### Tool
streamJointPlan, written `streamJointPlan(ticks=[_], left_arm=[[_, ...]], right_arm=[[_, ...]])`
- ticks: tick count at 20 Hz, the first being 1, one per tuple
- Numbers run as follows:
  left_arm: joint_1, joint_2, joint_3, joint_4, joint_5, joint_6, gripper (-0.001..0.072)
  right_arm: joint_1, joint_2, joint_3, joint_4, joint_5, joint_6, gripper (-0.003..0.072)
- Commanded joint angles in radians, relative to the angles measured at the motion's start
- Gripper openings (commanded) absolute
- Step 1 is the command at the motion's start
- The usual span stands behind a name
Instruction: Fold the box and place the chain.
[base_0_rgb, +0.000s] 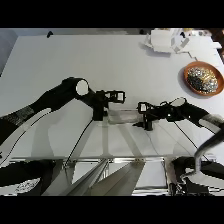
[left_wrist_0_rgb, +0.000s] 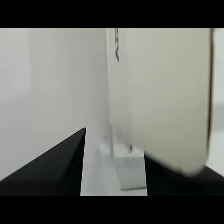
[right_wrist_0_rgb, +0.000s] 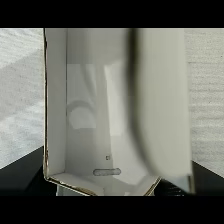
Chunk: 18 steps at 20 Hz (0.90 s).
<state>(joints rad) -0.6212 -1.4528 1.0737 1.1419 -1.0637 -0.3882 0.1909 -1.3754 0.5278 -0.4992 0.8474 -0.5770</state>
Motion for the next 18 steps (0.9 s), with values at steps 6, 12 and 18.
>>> streamJointPlan(ticks=[6, 12, 18], left_arm=[[0.098, 0.202, 0.0, 0.041, -0.294, -0.203, 0.0006], [0.004, 0.203, -0.003, -0.315, -0.23, -0.198, 0.0006], [-0.078, 0.056, -0.004, -0.43, 0.164, -0.263, 0.0006]], right_arm=[[0.0, 0.0, 0.0, -0.001, 0.003, 0.0, 0.0361], [0.0, 0.0, 0.0, 0.0, 0.003, 0.0, 0.0361], [0.0, 0.0, 0.0, 0.0, 0.003, 0.0, 0.0361]])
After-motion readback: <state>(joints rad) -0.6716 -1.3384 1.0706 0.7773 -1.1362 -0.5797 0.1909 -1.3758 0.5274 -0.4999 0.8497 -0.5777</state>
